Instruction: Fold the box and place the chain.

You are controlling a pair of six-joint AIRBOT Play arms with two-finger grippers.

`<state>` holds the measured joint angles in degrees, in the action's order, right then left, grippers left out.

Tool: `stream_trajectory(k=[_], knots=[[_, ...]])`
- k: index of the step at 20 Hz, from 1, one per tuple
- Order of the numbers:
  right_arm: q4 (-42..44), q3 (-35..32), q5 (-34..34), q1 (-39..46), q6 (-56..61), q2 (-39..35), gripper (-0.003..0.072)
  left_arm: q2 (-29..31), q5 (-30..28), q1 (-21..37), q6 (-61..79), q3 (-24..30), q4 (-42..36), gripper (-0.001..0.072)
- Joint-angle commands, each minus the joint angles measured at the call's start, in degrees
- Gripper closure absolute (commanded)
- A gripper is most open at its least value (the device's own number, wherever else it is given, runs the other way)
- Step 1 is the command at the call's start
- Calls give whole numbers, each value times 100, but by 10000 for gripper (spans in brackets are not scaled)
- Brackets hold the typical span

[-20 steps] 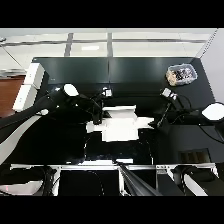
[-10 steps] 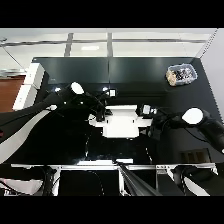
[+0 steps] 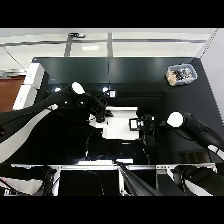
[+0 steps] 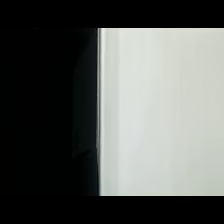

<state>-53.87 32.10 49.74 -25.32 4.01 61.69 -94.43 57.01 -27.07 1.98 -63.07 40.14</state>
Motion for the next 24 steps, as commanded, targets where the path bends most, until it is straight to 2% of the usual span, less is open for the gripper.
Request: stream_trajectory(k=[1, 10, 16, 18, 24], knots=[[-17, -4, -9, -221, -85, 50, -20, -2, 17, -2, -2, -7, 13, 682], [26, -17, -149, -232, -90, 249, -20, -2, 17, -2, -2, -7, 13, 682], [31, -26, -935, -232, 9, 304, -20, -2, 20, -2, -2, -7, 13, 682], [31, -26, -1001, -229, 94, 304, -20, -2, 20, -2, -2, -7, 13, 682], [35, -17, -951, -181, 330, -166, -20, -2, 26, -2, -2, -7, 13, 682]])
